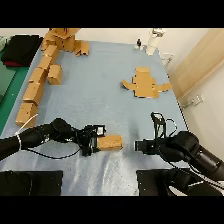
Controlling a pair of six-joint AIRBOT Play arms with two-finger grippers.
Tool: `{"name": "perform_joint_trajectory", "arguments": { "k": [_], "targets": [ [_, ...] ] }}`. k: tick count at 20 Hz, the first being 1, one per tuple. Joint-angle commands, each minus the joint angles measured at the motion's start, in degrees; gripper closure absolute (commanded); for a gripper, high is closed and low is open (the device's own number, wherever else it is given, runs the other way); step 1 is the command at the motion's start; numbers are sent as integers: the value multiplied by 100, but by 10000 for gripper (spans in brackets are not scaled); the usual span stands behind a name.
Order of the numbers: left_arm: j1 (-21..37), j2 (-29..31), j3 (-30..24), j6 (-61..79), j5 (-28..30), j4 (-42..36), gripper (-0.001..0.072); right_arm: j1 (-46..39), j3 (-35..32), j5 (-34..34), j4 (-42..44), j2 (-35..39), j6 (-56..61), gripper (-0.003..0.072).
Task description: Fold the box.
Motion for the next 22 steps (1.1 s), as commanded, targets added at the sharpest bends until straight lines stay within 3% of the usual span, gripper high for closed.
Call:
{"name": "perform_joint_trajectory", "arguments": {
  "k": [1,5,16,19,22],
  "targets": [
    [0,0,7,0,2,0,239,-48,17,92,229,-284,7,685],
    [0,0,7,0,0,-2,239,-48,17,389,227,-293,208,685],
    [2,9,13,-26,4,-94,239,-52,17,393,-20,-293,778,685],
    [96,164,144,-671,33,103,239,-52,17,382,-160,-291,964,685],
    [479,675,203,-1849,446,785,239,-52,17,225,-708,-280,1399,684]
  ]
}}
